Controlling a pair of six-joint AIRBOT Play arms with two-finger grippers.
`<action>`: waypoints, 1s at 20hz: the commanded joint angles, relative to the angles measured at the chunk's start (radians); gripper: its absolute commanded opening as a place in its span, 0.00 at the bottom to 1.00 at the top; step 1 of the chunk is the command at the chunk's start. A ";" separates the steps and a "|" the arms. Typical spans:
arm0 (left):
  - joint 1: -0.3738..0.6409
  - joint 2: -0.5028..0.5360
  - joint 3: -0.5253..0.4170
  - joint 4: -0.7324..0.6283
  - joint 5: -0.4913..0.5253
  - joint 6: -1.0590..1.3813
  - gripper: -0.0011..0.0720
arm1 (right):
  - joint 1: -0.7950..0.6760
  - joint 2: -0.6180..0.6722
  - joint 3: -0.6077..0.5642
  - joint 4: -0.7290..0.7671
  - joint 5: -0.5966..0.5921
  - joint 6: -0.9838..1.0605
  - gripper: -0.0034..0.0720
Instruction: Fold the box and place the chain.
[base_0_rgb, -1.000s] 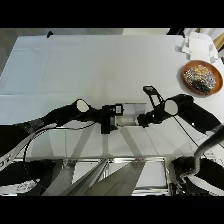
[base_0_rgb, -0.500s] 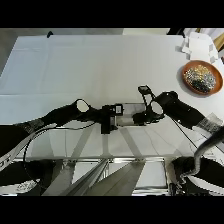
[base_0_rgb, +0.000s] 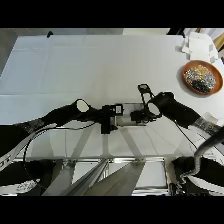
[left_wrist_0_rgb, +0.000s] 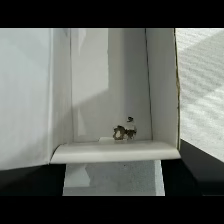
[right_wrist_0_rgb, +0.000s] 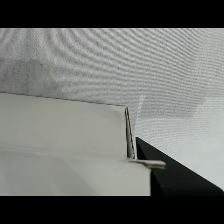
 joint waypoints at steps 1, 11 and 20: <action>0.000 0.001 0.000 0.000 0.000 0.000 0.39 | 0.008 -0.004 -0.013 -0.010 0.000 0.010 0.47; 0.000 0.001 0.000 0.000 0.000 0.000 0.39 | 0.008 -0.004 -0.038 -0.023 -0.009 0.010 0.06; 0.000 0.001 0.000 0.000 0.000 0.000 0.39 | 0.017 -0.004 -0.038 -0.068 -0.037 -0.003 0.31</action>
